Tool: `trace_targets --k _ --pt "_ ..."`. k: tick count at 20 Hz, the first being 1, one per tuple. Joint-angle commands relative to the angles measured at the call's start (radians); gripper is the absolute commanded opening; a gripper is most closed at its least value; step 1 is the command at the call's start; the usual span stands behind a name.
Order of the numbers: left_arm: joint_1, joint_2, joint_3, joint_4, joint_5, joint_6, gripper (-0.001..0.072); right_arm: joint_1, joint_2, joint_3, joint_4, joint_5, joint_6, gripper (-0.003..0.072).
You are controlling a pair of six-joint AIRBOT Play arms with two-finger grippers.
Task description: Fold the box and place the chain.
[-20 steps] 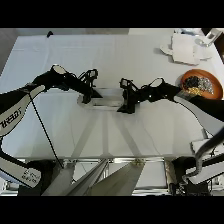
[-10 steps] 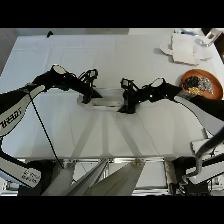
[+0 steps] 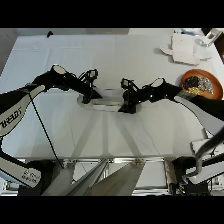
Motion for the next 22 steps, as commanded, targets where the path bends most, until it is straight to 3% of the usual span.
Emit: trace_targets --k 1,22 --pt "0.000 0.000 0.000 -0.001 0.004 0.000 0.0014 0.001 0.001 0.000 0.000 0.001 -0.001 0.0526" --pt "0.000 0.000 0.000 -0.001 0.004 0.000 0.0014 0.001 0.001 0.000 0.002 -0.010 -0.001 0.0528"
